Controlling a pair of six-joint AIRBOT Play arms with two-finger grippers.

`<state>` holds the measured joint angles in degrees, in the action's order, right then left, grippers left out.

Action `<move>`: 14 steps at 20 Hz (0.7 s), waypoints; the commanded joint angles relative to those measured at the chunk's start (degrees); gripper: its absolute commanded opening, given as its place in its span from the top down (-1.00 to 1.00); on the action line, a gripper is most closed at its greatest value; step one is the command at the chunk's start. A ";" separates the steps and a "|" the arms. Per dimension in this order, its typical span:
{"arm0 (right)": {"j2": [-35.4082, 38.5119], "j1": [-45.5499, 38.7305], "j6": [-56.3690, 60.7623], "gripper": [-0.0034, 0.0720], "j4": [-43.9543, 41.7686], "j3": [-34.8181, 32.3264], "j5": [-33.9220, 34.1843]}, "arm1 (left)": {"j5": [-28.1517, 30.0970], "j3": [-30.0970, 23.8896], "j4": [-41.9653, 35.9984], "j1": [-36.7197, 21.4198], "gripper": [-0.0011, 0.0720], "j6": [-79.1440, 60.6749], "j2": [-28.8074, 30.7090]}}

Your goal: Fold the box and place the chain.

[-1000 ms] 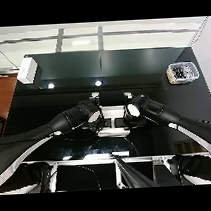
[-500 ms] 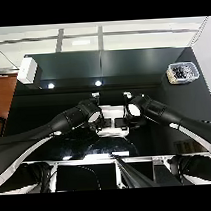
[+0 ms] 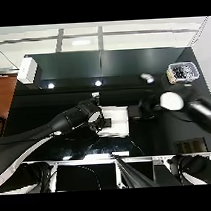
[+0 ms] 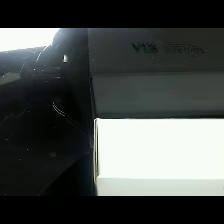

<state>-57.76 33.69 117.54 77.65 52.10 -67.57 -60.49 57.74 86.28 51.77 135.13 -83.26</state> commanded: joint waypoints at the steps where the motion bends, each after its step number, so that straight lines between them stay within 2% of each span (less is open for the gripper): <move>1: 8.85 -7.74 -2.80 0.05 9.38 0.02 -0.13 | 0.00 0.02 0.02 0.02 0.89 -0.07 0.04; 3: 9.66 -12.83 -2.73 0.06 24.26 -0.04 0.15 | 0.00 0.02 0.04 0.02 0.89 -0.07 0.04; 5: 9.01 -18.75 -2.73 0.06 37.03 -0.87 5.49 | 0.00 0.02 0.04 0.02 0.89 -0.07 0.04; 6: 8.26 -22.71 -2.75 0.06 39.89 -1.33 10.75 | 0.00 0.00 0.04 0.02 0.89 -0.07 0.04; 9: 2.51 -34.86 -0.96 0.06 38.95 -1.38 25.20 | 0.04 0.02 0.04 0.02 0.89 -0.07 0.04; 11: -3.50 -42.45 9.75 0.05 38.53 -1.01 31.47 | 0.07 0.02 0.07 0.00 0.89 -0.07 0.04; 12: -7.26 -45.92 13.51 -0.20 35.71 0.11 32.89 | 0.04 0.02 0.04 0.02 0.89 -0.07 0.04; 13: -11.39 -48.33 12.20 -0.67 30.27 2.03 33.53 | 0.04 0.00 0.04 0.02 0.89 -0.07 0.04; 14: -16.28 -49.88 3.82 -0.83 22.29 5.29 32.87 | 0.04 0.00 0.04 0.02 0.89 -0.07 0.04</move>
<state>-64.45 -8.45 123.66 110.72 53.36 -40.47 -60.49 57.74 86.30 51.77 135.09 -83.26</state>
